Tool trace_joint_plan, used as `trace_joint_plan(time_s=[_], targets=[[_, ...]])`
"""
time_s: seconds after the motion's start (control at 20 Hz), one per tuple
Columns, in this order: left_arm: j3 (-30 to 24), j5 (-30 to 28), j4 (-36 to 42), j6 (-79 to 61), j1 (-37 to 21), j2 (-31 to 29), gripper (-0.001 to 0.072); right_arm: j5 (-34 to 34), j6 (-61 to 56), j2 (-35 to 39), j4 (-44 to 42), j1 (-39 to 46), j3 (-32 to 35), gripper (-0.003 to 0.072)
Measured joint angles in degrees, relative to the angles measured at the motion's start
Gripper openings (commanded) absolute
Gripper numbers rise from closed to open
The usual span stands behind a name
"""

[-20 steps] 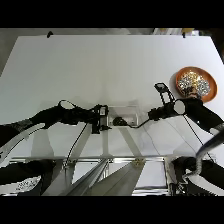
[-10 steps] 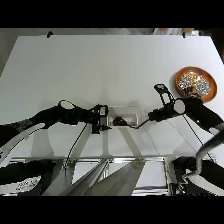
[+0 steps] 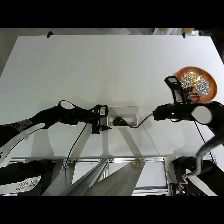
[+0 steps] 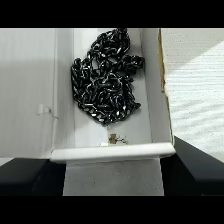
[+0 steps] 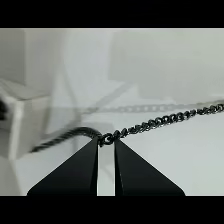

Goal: Fold the box and place the chain.

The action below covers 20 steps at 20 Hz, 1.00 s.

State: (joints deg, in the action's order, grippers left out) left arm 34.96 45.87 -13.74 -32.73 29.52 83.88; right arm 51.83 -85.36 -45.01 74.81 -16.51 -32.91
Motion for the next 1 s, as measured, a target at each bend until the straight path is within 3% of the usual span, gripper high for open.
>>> trace_joint_plan(time_s=[0.25,0.6,0.8,1.0], targets=[[0.0,0.0,0.0,0.0,0.0,0.0,0.0250,-0.9,6.4,8.4,-16.0,0.0,0.0,0.0016],[0.0,0.0,0.0,0.0,0.0,0.0,0.0250,-2.6,20.2,11.1,-41.6,-0.6,0.0,0.0016],[0.0,0.0,0.0,0.0,0.0,0.0,0.0250,-6.0,24.7,11.0,-47.1,-4.8,0.0,0.0016],[0.0,0.0,0.0,0.0,0.0,0.0,0.0250,-9.9,26.4,8.3,-46.2,-8.9,0.0,0.0016]])
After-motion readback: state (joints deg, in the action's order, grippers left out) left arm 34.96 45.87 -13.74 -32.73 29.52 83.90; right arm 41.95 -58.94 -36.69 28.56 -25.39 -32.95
